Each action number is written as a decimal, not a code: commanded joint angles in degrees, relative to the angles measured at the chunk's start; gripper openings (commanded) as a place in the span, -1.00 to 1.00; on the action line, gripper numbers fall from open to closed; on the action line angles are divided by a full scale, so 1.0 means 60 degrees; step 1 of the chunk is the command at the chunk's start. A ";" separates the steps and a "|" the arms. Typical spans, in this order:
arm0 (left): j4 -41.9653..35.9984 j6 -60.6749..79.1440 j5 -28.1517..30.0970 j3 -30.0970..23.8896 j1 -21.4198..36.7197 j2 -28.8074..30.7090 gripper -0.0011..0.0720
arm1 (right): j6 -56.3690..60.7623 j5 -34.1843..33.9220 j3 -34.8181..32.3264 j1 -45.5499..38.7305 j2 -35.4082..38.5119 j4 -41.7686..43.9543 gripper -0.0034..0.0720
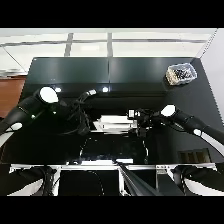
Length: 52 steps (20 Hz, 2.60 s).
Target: Fold the box and place the chain.
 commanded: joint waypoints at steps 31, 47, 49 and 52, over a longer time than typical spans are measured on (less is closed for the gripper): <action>-0.1126 0.2382 0.1807 -0.1129 0.0703 0.1894 -0.88 | 0.0000 -0.0011 0.0000 -0.0004 -0.0004 0.0007 -0.54; 0.1217 0.5923 0.4251 -0.0900 -0.0907 0.0127 0.97 | 0.0000 -0.0011 0.0000 -0.0004 -0.0004 0.0004 -0.55; 0.1220 0.5956 0.4156 -0.0900 -0.0900 0.0080 0.96 | 0.0000 -0.0011 0.0000 -0.0004 -0.0004 0.0007 -0.55; 0.0951 0.5956 0.3861 -0.0900 -0.0907 0.0073 0.67 | 0.0000 -0.0011 0.0000 -0.0004 -0.0004 0.0007 -0.54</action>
